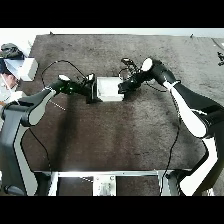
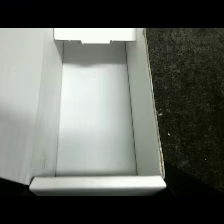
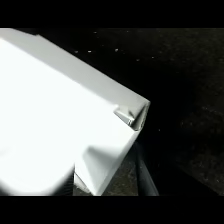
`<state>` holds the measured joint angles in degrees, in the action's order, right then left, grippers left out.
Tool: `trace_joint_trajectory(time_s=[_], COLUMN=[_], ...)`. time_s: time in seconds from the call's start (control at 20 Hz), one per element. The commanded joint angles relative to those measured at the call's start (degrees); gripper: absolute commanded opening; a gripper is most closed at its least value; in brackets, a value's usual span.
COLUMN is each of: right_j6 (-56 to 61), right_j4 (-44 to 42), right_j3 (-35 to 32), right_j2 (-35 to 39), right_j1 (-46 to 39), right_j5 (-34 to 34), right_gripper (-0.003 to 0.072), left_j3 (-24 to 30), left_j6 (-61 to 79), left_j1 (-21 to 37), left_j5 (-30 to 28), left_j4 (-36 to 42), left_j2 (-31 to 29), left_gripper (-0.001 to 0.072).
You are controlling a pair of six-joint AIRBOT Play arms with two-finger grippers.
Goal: Fold the box and place the chain.
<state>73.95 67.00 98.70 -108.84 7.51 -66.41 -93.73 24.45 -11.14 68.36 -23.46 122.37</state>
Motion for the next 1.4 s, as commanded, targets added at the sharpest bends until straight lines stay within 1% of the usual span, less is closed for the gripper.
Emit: trace_joint_trajectory(time_s=[0.0,0.1,0.2,0.3,0.35,0.4,0.6,0.7,0.85,0.9,0.95,1.35], right_j6=[4.96,7.5,11.96,16.2,18.32,19.98,25.33,26.88,27.56,28.28,28.39,30.34], right_j4=[6.43,8.94,12.68,18.97,22.08,23.45,24.11,23.78,23.85,24.04,24.04,24.5], right_j3=[1.66,4.28,7.41,10.16,11.15,11.54,12.15,12.15,12.15,12.15,12.15,12.13], right_j2=[-1.36,-3.23,-4.74,-5.73,-5.95,-5.99,-6.8,-7.54,-8.2,-8.2,-8.2,-8.9], right_j1=[2.34,3.63,4.74,6.19,6.93,7.34,7.41,7.48,7.93,7.96,8.0,9.33], right_j5=[0.11,-1.38,-4.48,-7.45,-8.28,-8.11,-7.65,-6.47,-6.47,-6.47,-6.47,-6.45], right_gripper=[0.0419,0.0418,0.0419,0.0418,0.0418,0.0418,0.0418,0.0418,0.0418,0.0414,0.0364,0.0363], left_j3=[0.0,0.0,0.0,0.0,0.0,0.0,0.0,0.0,0.0,0.0,0.0,0.0], left_j6=[0.02,0.02,0.02,0.02,0.02,0.02,0.02,0.02,0.02,0.02,0.02,0.02], left_j1=[0.0,0.0,0.0,0.0,0.0,0.0,0.0,0.0,0.0,0.0,0.0,0.0], left_j5=[0.0,0.0,0.0,0.0,0.0,0.0,0.0,0.0,0.0,-0.02,0.0,0.0], left_j4=[0.0,0.0,0.0,0.0,0.0,0.0,0.0,0.0,0.0,0.0,0.0,0.0], left_j2=[0.0,0.0,0.0,0.0,0.0,0.0,0.0,0.0,0.0,0.0,0.0,0.0], left_gripper=[0.0273,0.0273,0.0273,0.0273,0.0273,0.0273,0.0273,0.0273,0.0273,0.0273,0.0273,0.0272])
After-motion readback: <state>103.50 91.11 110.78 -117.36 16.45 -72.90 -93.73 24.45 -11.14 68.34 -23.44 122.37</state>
